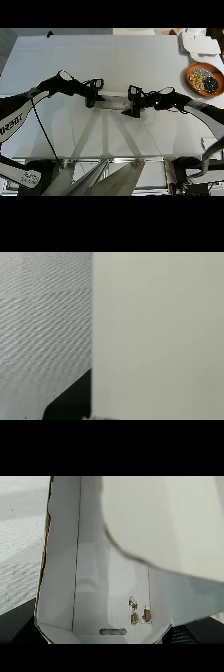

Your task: Fold the box and place the chain.

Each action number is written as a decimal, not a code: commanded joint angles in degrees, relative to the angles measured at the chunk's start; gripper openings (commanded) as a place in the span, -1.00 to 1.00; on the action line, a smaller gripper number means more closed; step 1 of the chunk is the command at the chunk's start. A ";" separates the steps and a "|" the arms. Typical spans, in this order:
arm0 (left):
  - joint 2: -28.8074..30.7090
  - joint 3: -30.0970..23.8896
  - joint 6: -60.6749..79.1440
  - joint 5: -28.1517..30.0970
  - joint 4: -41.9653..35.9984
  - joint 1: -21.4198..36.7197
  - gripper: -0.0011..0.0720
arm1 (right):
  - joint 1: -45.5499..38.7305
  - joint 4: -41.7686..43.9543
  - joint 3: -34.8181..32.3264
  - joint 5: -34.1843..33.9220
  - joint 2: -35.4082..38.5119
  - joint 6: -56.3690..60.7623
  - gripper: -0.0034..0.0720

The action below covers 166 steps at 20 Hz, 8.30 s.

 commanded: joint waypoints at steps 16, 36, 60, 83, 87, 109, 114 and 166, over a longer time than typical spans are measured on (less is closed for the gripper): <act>-0.02 0.00 0.00 0.02 0.00 -0.02 -0.94 | 1.99 -2.08 0.20 -2.51 -0.02 1.03 0.93; -0.02 0.00 0.00 0.02 0.00 -0.02 -0.94 | 1.99 -2.05 0.20 -2.49 -0.02 1.03 0.24; -0.02 0.00 0.00 -0.85 -0.02 -0.07 -0.93 | 1.99 -2.05 0.20 -2.49 -0.02 1.03 0.24; 16.00 -0.07 -9.27 -26.82 4.00 15.82 -0.96 | 1.99 -2.05 0.20 -2.49 -0.02 1.03 0.24; 15.98 -1.97 -14.05 -29.55 3.80 9.99 -0.96 | 1.99 -2.05 0.20 -2.49 -0.02 1.03 0.24; 7.45 -3.52 -37.35 13.68 -11.15 -0.72 -0.96 | 1.99 -2.05 0.20 -2.49 -0.02 1.03 0.24; 10.43 -3.52 -37.35 11.91 -10.49 -0.24 -0.96 | 1.99 -2.05 0.20 -2.49 -0.02 1.03 0.24; 17.97 -5.90 -39.74 0.26 34.93 -2.14 -0.79 | 1.99 -2.05 0.20 -2.49 -0.02 1.03 0.24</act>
